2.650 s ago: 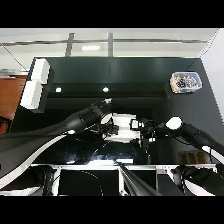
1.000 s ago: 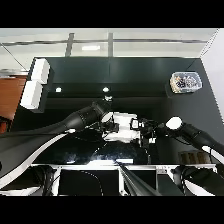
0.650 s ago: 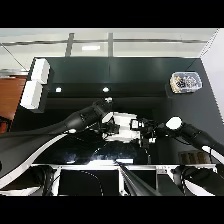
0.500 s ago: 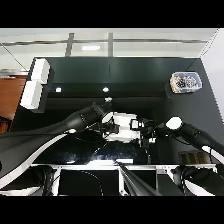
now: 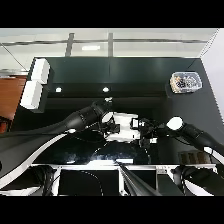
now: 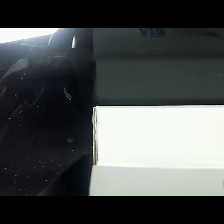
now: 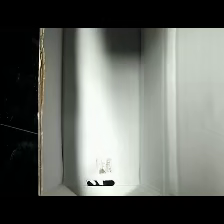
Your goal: Fold the box and place the chain.
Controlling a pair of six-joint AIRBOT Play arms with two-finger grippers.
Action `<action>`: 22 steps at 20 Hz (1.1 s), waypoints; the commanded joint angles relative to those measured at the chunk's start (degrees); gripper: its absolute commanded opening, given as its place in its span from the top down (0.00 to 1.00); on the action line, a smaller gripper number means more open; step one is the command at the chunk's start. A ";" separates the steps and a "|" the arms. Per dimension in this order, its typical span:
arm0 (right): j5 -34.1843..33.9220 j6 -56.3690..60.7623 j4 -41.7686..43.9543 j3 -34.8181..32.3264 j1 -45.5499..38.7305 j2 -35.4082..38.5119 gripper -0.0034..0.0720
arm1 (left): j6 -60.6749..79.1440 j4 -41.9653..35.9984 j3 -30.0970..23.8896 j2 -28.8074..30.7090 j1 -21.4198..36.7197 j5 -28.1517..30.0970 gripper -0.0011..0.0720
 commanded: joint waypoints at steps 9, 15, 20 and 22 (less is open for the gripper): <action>1.92 2.10 -14.80 0.09 0.00 8.13 0.12 | 0.00 0.39 0.04 0.00 0.02 0.33 0.95; 1.99 2.10 -10.49 0.07 0.11 7.43 0.13 | -0.02 0.28 0.07 0.00 0.02 0.50 0.95; 3.21 4.04 -9.46 0.04 0.11 7.26 0.74 | -0.02 0.26 0.07 0.00 0.02 0.48 0.95; 3.19 6.54 -9.18 0.04 0.11 7.19 0.79 | -0.02 0.24 0.07 0.00 0.02 0.46 0.95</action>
